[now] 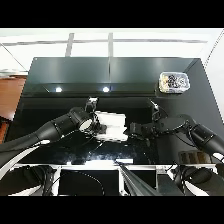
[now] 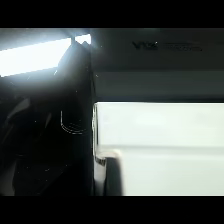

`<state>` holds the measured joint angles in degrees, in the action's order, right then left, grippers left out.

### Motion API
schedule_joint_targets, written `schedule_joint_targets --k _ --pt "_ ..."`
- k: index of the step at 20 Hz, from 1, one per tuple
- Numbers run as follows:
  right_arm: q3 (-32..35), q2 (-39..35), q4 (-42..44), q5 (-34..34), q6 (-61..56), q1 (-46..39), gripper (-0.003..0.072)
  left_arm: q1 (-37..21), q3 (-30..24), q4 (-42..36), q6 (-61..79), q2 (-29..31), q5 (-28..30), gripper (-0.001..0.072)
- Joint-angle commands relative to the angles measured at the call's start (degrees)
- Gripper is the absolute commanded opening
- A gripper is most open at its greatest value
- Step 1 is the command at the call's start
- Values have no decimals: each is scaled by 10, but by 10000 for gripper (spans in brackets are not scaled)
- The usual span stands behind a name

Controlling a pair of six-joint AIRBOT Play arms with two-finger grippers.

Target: Fold the box and place the chain.

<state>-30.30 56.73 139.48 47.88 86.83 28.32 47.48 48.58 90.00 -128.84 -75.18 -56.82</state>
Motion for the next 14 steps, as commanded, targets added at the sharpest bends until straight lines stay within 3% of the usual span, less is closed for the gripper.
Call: schedule_joint_targets --k 1,11,12,14 --pt "-4 2 0 -30 -20 28 488 0 0 0 0 0 0 27" --pt "-8 21 -2 -56 -30 50 467 0 0 0 0 0 0 28" --pt "-12 24 -5 -56 -29 50 362 0 0 0 0 0 0 28" --pt "-25 26 -23 -60 -32 50 354 0 0 0 0 0 0 28"
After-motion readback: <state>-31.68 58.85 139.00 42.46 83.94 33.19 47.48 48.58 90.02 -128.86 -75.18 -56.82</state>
